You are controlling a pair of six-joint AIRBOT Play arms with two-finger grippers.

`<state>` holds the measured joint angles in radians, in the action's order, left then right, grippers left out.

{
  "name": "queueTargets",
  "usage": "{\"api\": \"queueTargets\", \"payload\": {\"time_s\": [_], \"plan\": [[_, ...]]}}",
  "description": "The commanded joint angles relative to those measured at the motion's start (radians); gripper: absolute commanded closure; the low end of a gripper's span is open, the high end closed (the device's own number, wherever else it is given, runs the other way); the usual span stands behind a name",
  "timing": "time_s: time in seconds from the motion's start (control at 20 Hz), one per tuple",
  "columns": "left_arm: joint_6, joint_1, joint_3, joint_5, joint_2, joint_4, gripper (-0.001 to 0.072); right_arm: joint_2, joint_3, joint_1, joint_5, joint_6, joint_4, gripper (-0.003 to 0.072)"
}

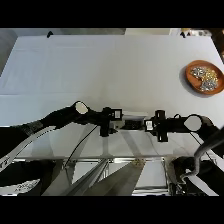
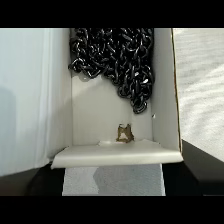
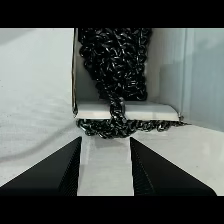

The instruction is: Fold the box and place the chain.

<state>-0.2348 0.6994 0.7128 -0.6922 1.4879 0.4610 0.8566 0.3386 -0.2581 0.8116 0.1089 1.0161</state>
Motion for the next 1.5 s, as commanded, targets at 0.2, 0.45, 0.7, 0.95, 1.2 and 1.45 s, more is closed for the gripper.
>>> {"api": "queueTargets", "payload": {"time_s": [0.2, 0.45, 0.7, 0.95, 1.2, 1.45], "plan": [[0.000, 0.000, 0.000, 0.000, 0.000, 0.000, 0.0659, 0.074, -0.003, -0.006, -0.032, 0.016, -0.003, 0.0346], [0.000, 0.000, 0.000, 0.000, 0.000, 0.000, 0.0659, 0.120, -0.003, -0.006, -0.082, 0.021, -0.006, 0.0379], [0.000, 0.000, 0.000, 0.000, 0.000, 0.000, 0.0659, 0.133, -0.003, -0.045, -0.099, 0.024, -0.011, 0.0405], [0.000, 0.000, 0.000, 0.000, 0.000, 0.000, 0.0659, 0.115, -0.003, -0.046, -0.082, 0.023, -0.006, 0.0666], [0.000, 0.000, 0.000, 0.000, 0.000, 0.000, 0.0659, 0.021, -0.003, -0.045, -0.067, 0.019, 0.009, 0.0665], [0.000, 0.000, 0.000, 0.000, 0.000, 0.000, 0.0659, -0.091, -0.002, -0.045, -0.042, -0.095, 0.153, 0.0665]]}}
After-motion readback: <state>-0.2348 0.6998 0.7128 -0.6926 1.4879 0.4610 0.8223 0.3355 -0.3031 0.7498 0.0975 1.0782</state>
